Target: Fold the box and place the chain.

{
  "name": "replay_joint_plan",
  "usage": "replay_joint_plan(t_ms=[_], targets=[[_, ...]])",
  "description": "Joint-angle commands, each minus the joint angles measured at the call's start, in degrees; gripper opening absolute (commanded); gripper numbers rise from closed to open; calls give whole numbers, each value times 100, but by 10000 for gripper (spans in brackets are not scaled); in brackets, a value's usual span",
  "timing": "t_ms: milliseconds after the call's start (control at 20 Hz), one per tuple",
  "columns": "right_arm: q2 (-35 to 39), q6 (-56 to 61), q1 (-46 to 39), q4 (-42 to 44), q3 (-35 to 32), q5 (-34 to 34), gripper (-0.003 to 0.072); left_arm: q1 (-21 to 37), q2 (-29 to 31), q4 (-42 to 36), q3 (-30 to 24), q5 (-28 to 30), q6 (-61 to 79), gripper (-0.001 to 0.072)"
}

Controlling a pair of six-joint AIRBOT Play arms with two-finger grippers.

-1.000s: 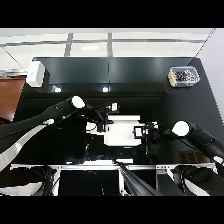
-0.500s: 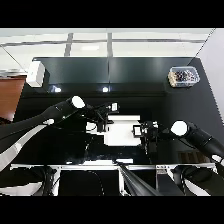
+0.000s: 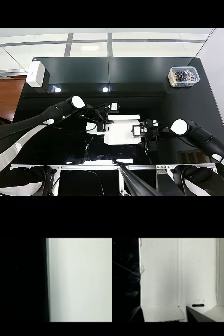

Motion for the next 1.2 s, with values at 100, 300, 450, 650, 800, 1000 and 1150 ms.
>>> replay_joint_plan(t_ms=[100, 300, 450, 650, 800, 1000, 1150], targets=[[-2, -35, 2, -46, 28, 396, 471, -4, -4, 2, 0, -13, 2, 21], [-2, -44, 2, 859, 28, 79, 499, -4, -4, 2, 0, -13, 2, 20], [-2, 201, 2, 796, 28, 168, 498, -4, -4, 2, 0, -15, 2, 21], [-2, 214, 2, 409, 28, 385, 706, -4, -4, 2, 0, -13, 2, 21], [-2, 181, 22, 267, 28, 522, 718, -4, -4, 2, 0, -11, 2, 20], [-2, 170, 304, -13, 26, 466, 716, -4, -4, 2, 0, -11, 2, 21], [-4, 173, 337, -144, 26, 214, 715, -4, -4, 2, 0, -11, 2, 21]])
